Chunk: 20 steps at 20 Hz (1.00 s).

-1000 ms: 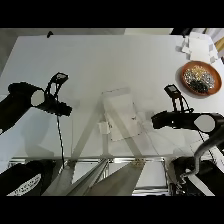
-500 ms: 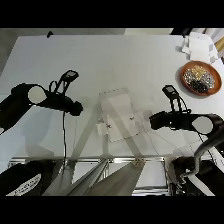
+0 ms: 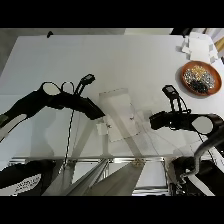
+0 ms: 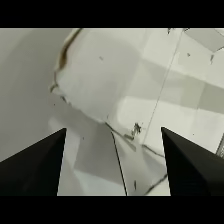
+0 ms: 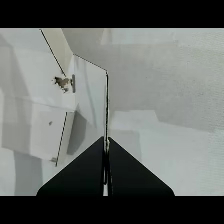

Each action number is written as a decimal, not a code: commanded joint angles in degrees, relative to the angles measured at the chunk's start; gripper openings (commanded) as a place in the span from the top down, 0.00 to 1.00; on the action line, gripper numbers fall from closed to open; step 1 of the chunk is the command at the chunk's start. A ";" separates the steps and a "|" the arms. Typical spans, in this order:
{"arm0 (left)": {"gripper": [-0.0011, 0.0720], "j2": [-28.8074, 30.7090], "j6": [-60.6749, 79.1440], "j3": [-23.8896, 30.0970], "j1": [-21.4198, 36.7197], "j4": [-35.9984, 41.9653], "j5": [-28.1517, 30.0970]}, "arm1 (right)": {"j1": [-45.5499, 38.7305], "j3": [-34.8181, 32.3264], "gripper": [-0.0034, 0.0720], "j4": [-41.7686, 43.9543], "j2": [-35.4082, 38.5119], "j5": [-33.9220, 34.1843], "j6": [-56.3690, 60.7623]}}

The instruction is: Fold the box and place the chain.

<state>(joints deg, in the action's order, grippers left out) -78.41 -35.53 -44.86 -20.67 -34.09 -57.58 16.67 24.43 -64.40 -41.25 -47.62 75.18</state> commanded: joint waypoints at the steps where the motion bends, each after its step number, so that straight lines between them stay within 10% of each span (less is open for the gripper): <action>1: 0.10 -6.32 10.29 0.02 0.02 11.28 -0.04 | 0.07 -0.04 0.93 0.02 0.04 -0.31 0.00; 7: 0.15 -10.19 17.75 0.02 -0.13 19.41 1.75 | 0.07 -0.04 0.93 0.00 0.04 -1.07 -0.17; 16: 0.92 -10.32 21.79 0.00 -0.15 16.31 -1.38 | 0.04 -0.04 0.93 0.00 0.04 -2.45 -0.17; 20: 0.97 -9.09 29.75 -0.13 -0.15 16.52 -4.52 | 0.07 -0.04 0.85 0.02 0.04 -8.11 -0.20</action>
<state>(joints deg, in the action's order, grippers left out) -88.20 -11.16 -44.91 -20.82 -17.69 -59.92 16.67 24.40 -64.47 -41.25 -52.07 74.98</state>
